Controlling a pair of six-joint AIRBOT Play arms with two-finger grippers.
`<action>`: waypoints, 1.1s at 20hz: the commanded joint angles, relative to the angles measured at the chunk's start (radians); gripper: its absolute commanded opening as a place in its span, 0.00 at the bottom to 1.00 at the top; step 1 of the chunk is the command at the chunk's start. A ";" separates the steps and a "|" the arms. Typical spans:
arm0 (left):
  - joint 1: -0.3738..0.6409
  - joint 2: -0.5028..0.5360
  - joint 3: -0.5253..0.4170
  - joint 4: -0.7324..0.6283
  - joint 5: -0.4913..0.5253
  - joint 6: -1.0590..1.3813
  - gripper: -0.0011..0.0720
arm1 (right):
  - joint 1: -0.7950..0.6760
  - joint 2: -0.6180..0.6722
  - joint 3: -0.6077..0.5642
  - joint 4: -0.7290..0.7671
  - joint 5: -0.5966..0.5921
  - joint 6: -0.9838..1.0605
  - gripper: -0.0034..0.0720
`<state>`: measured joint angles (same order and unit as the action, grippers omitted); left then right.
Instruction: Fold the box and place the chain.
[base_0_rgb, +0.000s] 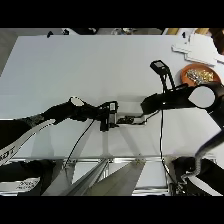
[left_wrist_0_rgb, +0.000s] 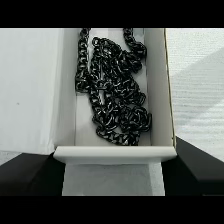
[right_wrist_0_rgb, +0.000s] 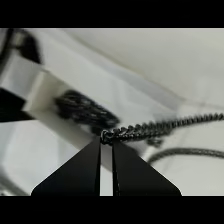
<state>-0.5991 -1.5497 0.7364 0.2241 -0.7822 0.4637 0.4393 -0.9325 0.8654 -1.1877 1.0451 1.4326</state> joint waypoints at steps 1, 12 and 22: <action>0.000 0.000 0.000 0.000 0.000 0.000 0.13 | 0.108 0.027 0.001 0.075 -0.044 0.001 0.07; 0.000 0.000 0.000 0.000 0.000 0.000 0.13 | 0.234 -0.003 -0.071 0.055 -0.190 0.054 0.07; 0.000 0.000 0.000 0.000 0.000 0.000 0.13 | -0.067 -0.036 0.082 0.040 -0.077 -0.050 0.24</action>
